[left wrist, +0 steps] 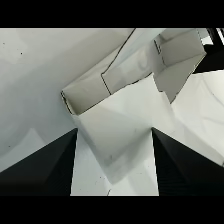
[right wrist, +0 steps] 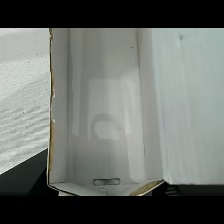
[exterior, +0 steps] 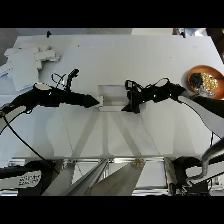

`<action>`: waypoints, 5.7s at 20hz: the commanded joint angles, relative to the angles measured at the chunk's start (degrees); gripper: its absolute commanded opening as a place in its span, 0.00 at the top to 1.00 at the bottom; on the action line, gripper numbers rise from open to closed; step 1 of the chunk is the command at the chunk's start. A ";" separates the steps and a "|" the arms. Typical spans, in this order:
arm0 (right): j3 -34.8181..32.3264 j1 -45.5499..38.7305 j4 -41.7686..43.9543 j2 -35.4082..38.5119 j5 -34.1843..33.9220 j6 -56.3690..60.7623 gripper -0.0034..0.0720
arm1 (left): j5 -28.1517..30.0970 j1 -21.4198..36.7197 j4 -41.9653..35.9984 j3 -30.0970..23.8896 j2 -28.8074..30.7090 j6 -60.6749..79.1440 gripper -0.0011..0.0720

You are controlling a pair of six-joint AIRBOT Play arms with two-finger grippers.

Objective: Fold the box and place the chain.

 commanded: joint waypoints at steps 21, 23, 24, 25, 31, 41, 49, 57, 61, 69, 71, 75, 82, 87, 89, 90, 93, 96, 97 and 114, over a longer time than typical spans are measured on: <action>0.07 0.04 0.00 0.02 0.04 0.02 0.38 | 9.55 -6.51 0.90 0.04 0.07 -11.23 0.27; 0.07 0.04 0.00 0.02 0.02 0.00 0.38 | 10.69 -7.93 4.28 0.22 0.07 -12.81 0.28; 0.07 0.04 0.00 0.02 0.02 0.02 0.38 | 11.58 -8.72 6.14 0.46 0.07 -13.84 0.28; 0.07 0.04 0.00 0.02 0.02 0.02 0.38 | 12.68 -9.49 7.06 0.87 0.07 -15.21 0.28; 0.07 0.04 0.00 0.02 0.04 0.00 0.38 | 14.73 -10.86 7.72 3.50 0.07 -17.44 0.30; 0.07 0.04 0.00 0.02 0.04 0.02 0.38 | 15.56 -10.73 17.25 3.48 1.62 -22.21 0.30; 0.07 0.04 0.00 0.02 0.04 0.02 0.38 | 16.55 -10.75 16.02 3.50 1.62 -22.82 0.30; 0.07 0.04 0.00 0.02 0.02 0.00 0.38 | 13.46 -12.63 28.76 8.24 2.19 -33.33 0.31; 0.07 0.04 0.00 0.02 0.02 0.02 0.38 | 13.31 -14.80 29.59 8.48 2.14 -34.62 0.31; 0.07 0.04 0.00 0.02 0.04 0.02 0.38 | 12.09 -15.06 42.10 8.48 2.14 -47.21 0.31; 0.07 0.04 0.00 0.02 0.04 0.02 0.38 | 12.07 -15.47 42.12 8.48 2.14 -47.45 0.37; 0.07 0.04 0.00 0.02 0.02 0.02 0.38 | 12.07 -16.61 41.77 9.11 2.14 -48.59 0.40; 0.07 0.04 0.00 0.02 0.02 0.02 0.38 | 5.95 -17.25 43.82 15.89 1.44 -54.14 0.41; 0.07 0.04 0.00 0.02 0.02 0.00 0.38 | 0.46 -19.23 47.93 19.34 -2.10 -63.36 0.41; 0.07 0.04 0.00 0.02 0.04 0.00 0.38 | 0.68 -20.70 47.91 19.37 -4.04 -65.83 0.41; 0.07 0.04 0.00 0.02 0.02 0.02 0.38 | 0.68 -21.40 47.91 19.50 -5.14 -67.12 0.41; 0.07 0.04 0.00 0.02 0.04 0.00 0.38 | 0.63 -22.34 48.41 20.50 -7.32 -71.45 0.41; 0.07 0.04 0.00 0.02 0.02 0.02 0.38 | 0.33 -22.34 53.55 22.73 -7.45 -75.91 0.41; 0.07 0.04 0.00 0.02 0.04 0.02 0.38 | -0.11 -22.36 55.58 23.69 -7.43 -76.72 0.45; 0.07 0.04 0.00 0.02 0.04 0.02 0.38 | -3.10 -24.33 58.80 24.63 -7.89 -79.62 0.60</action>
